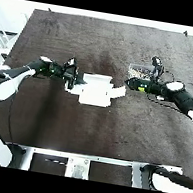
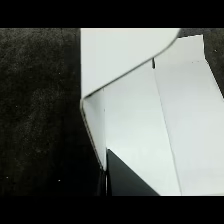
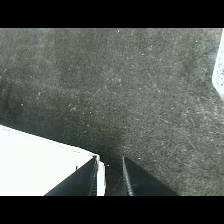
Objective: Fold the box and place the chain.
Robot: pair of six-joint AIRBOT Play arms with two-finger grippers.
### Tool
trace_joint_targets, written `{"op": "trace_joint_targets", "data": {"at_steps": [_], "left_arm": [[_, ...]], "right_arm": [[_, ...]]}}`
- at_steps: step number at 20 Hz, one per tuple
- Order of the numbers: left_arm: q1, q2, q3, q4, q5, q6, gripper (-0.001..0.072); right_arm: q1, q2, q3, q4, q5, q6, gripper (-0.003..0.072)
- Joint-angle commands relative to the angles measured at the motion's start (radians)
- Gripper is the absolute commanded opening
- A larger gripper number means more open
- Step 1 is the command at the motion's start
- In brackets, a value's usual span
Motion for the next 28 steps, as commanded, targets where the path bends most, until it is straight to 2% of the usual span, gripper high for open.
{"op": "trace_joint_targets", "data": {"at_steps": [1, 4, 12, 14, 17, 19, 22, 26, 28], "left_arm": [[0.001, -0.005, 0.001, 0.001, 0.003, 0.010, 0.0018], [0.001, -0.005, 0.001, 0.017, 0.019, 0.015, 0.0018], [0.001, -0.005, 0.001, 0.025, 0.026, 0.016, 0.0022], [0.001, -0.005, 0.001, 0.024, 0.029, 0.015, 0.0022], [0.001, -0.005, 0.001, 0.023, 0.031, 0.015, 0.0022], [0.001, -0.005, 0.001, 0.023, 0.031, 0.015, 0.0022], [0.001, -0.005, 0.001, 0.021, 0.031, 0.015, 0.0022], [0.001, -0.005, 0.001, 0.019, 0.031, 0.016, 0.0022], [0.001, -0.005, 0.001, 0.019, 0.031, 0.015, 0.0022]], "right_arm": [[0.006, 0.000, 0.000, 0.000, 0.000, 0.000, 0.0199], [0.005, 0.000, 0.000, -0.001, 0.000, -0.004, 0.0293], [-0.005, 0.014, 0.006, 0.007, -0.051, -0.025, 0.0307], [-0.003, 0.057, 0.006, 0.007, -0.051, -0.081, 0.0517], [0.013, 0.162, 0.006, 0.001, -0.012, -0.201, 0.0519], [0.020, 0.217, 0.005, -0.004, 0.073, -0.282, 0.0519], [0.054, 0.228, 0.000, -0.015, 0.198, -0.416, 0.0519], [0.156, 0.219, -0.075, -0.048, 0.189, -0.725, 0.0518], [0.196, 0.200, -0.101, -0.077, 0.169, -0.807, 0.0518]]}}
